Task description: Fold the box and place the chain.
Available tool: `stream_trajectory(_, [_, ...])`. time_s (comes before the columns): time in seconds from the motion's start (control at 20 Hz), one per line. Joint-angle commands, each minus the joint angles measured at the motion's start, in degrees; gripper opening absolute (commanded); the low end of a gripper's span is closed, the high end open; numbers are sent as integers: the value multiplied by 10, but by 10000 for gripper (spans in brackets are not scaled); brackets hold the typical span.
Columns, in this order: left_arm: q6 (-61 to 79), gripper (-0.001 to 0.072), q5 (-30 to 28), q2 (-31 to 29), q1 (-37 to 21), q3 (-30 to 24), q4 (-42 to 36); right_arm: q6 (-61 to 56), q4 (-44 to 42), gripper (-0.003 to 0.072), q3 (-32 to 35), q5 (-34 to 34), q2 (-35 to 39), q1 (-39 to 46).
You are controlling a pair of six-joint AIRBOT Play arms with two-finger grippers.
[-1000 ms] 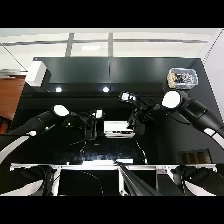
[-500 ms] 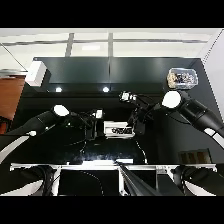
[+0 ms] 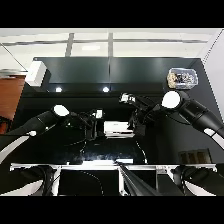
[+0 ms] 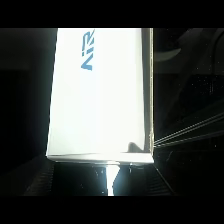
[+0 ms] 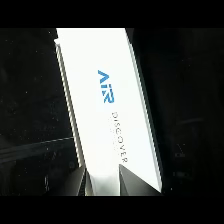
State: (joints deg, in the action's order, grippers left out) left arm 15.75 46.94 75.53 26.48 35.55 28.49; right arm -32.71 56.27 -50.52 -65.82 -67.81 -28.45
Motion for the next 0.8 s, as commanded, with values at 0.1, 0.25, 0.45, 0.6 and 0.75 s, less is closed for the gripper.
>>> stream_trajectory(0.1, [1, 483, 0, 0, 0, 0, 0, 0, 14, 260, 1, 2, 0, -11])
stream_trajectory(0.25, [1, 483, 0, 0, 0, 0, 0, -1, 14, 260, 2, 6, 0, -13])
stream_trajectory(0.45, [1, 483, 0, 0, 0, 0, 0, 0, 15, 260, 3, 3, 0, -16])
stream_trajectory(0.6, [1, 483, 0, 0, 0, 0, 0, -1, 14, 260, 3, 2, -1, -16])
stream_trajectory(0.75, [1, 483, 0, 0, 0, 0, 0, 0, 14, 260, 3, -3, -1, -16])
